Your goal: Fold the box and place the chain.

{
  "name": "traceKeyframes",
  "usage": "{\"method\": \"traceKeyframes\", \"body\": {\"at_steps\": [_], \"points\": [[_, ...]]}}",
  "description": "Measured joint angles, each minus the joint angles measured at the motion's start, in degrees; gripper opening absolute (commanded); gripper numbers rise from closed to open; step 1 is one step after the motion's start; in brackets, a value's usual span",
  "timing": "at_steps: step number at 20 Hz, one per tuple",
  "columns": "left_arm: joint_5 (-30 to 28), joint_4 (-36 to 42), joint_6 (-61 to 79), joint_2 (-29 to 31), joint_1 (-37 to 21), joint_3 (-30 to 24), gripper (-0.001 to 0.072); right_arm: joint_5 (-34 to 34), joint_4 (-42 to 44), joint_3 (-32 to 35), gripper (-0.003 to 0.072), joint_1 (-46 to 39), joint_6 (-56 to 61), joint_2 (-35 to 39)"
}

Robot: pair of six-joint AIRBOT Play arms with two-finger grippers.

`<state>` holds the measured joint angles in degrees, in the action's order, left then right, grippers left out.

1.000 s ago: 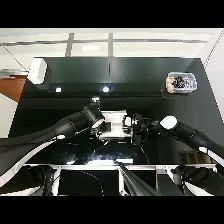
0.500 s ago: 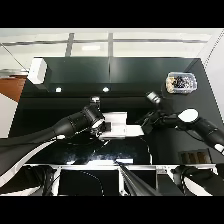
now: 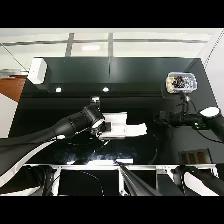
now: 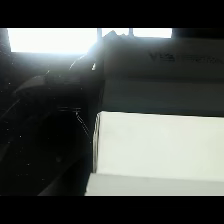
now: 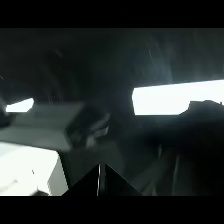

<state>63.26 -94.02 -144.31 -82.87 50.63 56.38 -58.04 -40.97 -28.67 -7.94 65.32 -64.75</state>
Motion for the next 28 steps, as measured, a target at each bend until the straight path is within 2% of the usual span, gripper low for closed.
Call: {"method": "traceKeyframes", "body": {"at_steps": [4, 9, 10, 11, 12, 13, 20, 25, 26, 28], "points": [[0.0, 0.0, 0.0, 0.0, 0.0, 0.0, 0.0031, -1.9, 2.6, 0.0, 0.0043, 5.4, 1.7, -6.7], [0.0, 0.0, 0.0, 0.0, 0.0, 0.0, 0.0032, -1.7, 7.4, 0.0, 0.0046, 13.0, -0.3, -10.3], [0.0, 0.0, 0.0, 0.0, 0.0, 0.0, 0.0031, -1.6, 7.9, -0.2, 0.0177, 14.1, -0.9, -10.5], [0.0, 0.0, 0.0, 0.0, 0.0, 0.0, 0.0031, -1.7, 8.3, -0.5, 0.0367, 14.9, -1.6, -10.7], [0.0, 0.0, 0.0, 0.0, 0.0, 0.0, 0.0031, -2.7, 9.1, -1.0, 0.0629, 15.5, -2.6, -10.8], [0.0, 0.0, 0.0, 0.0, 0.0, 0.0, 0.0032, -4.0, 9.8, -1.7, 0.0705, 15.8, -3.3, -10.8], [0.0, 0.0, 0.0, 0.0, 0.0, 0.0, 0.0031, -10.1, 9.1, -6.9, 0.0704, 16.9, -12.0, -11.0], [0.0, 0.0, 0.0, 0.0, 0.0, 0.0, 0.0031, -11.6, 9.5, -8.0, 0.0694, 17.5, -12.9, -11.0], [0.0, 0.0, 0.0, 0.0, 0.0, 0.0, 0.0032, -11.5, 9.4, -8.1, 0.0595, 18.1, -11.9, -11.0], [0.0, 0.0, 0.0, 0.0, 0.0, 0.0, 0.0031, -10.4, 9.4, -8.2, 0.0565, 19.8, -9.3, -11.0]]}}
